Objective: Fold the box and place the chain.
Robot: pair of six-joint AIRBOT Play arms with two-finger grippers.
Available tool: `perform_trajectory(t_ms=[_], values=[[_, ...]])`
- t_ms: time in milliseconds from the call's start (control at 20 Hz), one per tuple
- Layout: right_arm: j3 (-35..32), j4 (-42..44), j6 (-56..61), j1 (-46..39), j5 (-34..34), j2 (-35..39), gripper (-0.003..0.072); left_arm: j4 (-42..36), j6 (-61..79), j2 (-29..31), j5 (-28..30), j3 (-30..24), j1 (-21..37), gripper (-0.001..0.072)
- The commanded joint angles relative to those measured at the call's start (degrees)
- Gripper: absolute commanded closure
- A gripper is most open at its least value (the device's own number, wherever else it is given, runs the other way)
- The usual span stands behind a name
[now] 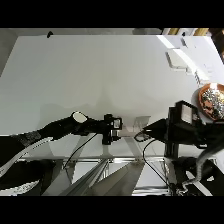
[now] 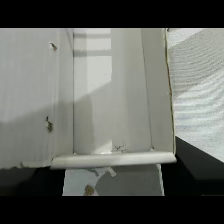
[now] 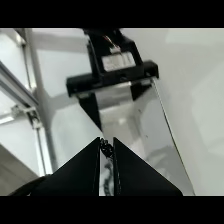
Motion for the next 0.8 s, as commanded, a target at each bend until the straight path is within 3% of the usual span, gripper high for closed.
perform_trajectory(t_ms=[0,150,450,700,750], values=[[-0.1,-7.2,0.2,0.1,-1.1,-6.3,0.0667,0.0,0.0,0.0,0.0,0.0,0.0,0.0437],[-0.3,-11.4,2.4,0.1,-2.2,-8.5,0.0668,0.0,0.0,0.0,0.0,0.0,0.0,0.0437],[-4.5,-11.8,2.4,0.1,-7.8,-14.5,0.0667,0.0,0.0,0.0,0.0,0.0,0.0,0.0437],[-4.7,-11.9,3.0,0.1,-7.6,-17.4,0.0664,0.0,0.0,0.0,0.0,0.0,0.0,0.0437],[-4.7,-11.9,3.0,0.1,-7.6,-17.4,0.0617,0.0,0.0,0.0,0.0,0.0,0.0,0.0437]])
